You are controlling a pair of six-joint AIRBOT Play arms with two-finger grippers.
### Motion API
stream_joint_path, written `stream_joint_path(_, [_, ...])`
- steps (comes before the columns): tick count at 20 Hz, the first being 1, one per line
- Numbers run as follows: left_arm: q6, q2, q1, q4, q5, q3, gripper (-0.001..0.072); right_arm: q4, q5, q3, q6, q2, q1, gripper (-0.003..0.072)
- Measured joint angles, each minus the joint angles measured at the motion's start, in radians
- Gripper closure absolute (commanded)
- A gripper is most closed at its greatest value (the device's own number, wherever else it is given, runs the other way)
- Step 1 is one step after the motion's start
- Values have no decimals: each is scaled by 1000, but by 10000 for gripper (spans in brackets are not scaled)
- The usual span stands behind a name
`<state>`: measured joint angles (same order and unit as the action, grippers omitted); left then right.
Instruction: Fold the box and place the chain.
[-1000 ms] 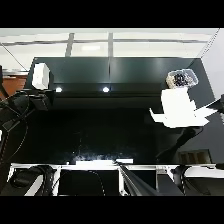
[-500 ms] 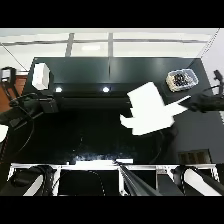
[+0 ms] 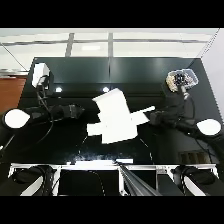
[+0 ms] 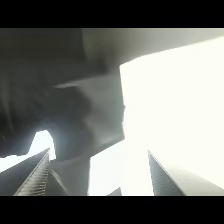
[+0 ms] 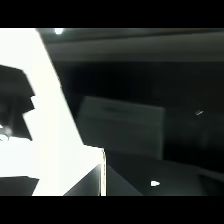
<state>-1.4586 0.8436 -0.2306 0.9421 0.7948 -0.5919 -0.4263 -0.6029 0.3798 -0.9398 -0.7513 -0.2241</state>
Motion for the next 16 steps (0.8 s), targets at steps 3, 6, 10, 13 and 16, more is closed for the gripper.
stream_joint_path(3, [124,142,42,-163,138,-15,2,7,124,-31,0,11,-114,675])
stream_joint_path(6, [250,277,65,-283,225,-21,3,10,185,-43,-2,15,-161,675])
stream_joint_path(10, [467,407,74,-511,228,-27,2,11,204,-48,-3,16,-181,675])
stream_joint_path(13, [588,488,72,-611,211,-52,2,11,202,-49,-3,17,-186,675])
stream_joint_path(16, [644,558,71,-646,209,-87,2,11,198,-49,-3,17,-188,676])
